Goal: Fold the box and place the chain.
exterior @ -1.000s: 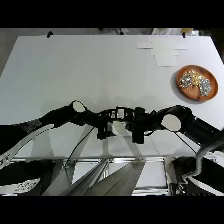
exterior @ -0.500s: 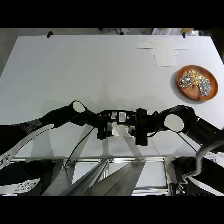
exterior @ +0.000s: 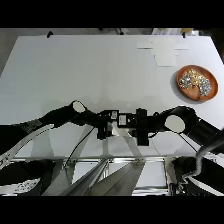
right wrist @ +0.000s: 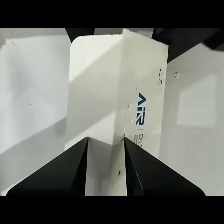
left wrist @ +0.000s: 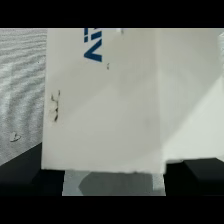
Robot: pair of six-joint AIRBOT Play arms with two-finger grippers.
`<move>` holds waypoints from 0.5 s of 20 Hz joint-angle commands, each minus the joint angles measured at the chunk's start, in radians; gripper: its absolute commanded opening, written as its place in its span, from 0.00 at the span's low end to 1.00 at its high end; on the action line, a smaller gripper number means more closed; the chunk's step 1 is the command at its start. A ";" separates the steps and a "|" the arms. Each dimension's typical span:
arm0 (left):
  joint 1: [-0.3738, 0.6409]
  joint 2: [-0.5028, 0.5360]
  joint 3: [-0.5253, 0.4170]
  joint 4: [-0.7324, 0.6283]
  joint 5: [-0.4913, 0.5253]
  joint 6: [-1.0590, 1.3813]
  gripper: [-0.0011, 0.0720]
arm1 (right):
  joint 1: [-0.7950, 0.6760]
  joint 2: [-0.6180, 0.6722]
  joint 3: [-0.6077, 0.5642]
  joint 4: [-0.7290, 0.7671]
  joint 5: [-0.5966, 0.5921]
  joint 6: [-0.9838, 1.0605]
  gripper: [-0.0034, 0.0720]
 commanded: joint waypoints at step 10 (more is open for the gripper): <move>0.001 0.001 0.000 0.000 0.000 0.000 0.25 | 0.001 0.006 -0.007 -0.049 -0.050 -0.007 0.15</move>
